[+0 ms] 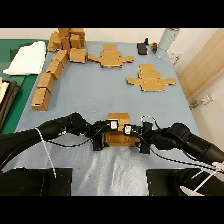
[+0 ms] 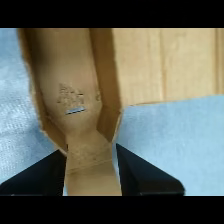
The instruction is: Fold the box.
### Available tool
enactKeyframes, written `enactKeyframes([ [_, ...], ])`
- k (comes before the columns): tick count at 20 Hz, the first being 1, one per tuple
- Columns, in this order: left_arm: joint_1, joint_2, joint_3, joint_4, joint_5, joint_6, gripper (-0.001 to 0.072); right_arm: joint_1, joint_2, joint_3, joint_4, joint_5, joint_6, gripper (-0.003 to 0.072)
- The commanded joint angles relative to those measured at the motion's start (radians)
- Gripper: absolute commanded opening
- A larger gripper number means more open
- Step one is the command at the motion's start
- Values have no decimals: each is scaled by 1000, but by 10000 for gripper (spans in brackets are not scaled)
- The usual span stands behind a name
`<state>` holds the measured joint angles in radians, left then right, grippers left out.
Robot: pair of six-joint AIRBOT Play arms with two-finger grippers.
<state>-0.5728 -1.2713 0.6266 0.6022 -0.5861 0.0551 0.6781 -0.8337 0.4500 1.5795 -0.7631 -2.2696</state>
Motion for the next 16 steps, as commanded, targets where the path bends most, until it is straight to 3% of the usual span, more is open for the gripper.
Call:
enactKeyframes([
  [1,0,0,0,0,0,0,467,2,-3,0,-52,64,52,479],
  [6,0,0,0,0,0,0,467,2,-2,0,62,47,14,479],
  [10,0,0,0,0,0,0,467,2,-2,0,65,51,-20,475],
  [11,0,0,0,0,0,0,467,4,-3,0,67,55,-20,451],
  [13,0,0,0,0,0,0,468,4,-3,0,80,71,-48,300],
  [16,0,0,0,0,0,0,467,4,-11,0,139,104,-111,274],
])
